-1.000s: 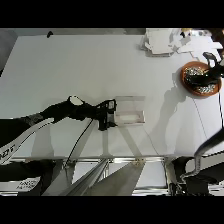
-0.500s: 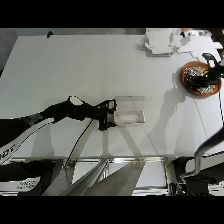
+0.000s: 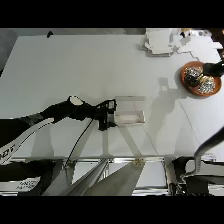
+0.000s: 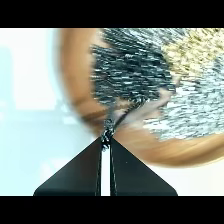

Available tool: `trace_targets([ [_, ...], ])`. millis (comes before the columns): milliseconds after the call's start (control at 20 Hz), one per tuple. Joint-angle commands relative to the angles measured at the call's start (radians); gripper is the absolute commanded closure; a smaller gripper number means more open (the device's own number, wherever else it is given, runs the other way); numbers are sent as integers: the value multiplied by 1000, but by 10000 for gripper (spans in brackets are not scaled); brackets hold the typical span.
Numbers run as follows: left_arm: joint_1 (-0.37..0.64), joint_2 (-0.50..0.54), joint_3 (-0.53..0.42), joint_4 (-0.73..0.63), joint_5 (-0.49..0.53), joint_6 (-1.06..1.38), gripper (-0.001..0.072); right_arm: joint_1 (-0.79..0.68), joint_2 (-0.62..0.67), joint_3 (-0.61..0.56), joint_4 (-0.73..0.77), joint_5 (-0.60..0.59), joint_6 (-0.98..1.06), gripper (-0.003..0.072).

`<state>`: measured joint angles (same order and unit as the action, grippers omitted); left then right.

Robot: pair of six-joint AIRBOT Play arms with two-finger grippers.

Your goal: Fold the box and place the chain.

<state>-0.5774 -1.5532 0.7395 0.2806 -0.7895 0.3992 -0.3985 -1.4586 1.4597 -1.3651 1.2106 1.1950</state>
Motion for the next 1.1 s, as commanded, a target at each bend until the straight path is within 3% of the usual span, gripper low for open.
trace_targets([
  [0, 0, 0, 0, 0, 0, 0, 501, 4, 143, 1, 183, 123, -3, 669],
  [500, 0, 0, 0, 0, 0, 0, 501, 313, 563, 0, 248, 354, 19, 669],
  [800, 0, 0, 0, 0, 0, 0, 501, 499, 692, 0, 253, 395, 87, 669],
  [1050, 0, 0, 0, 0, 0, 0, 501, 642, 735, -2, 366, 358, 89, 668],
])
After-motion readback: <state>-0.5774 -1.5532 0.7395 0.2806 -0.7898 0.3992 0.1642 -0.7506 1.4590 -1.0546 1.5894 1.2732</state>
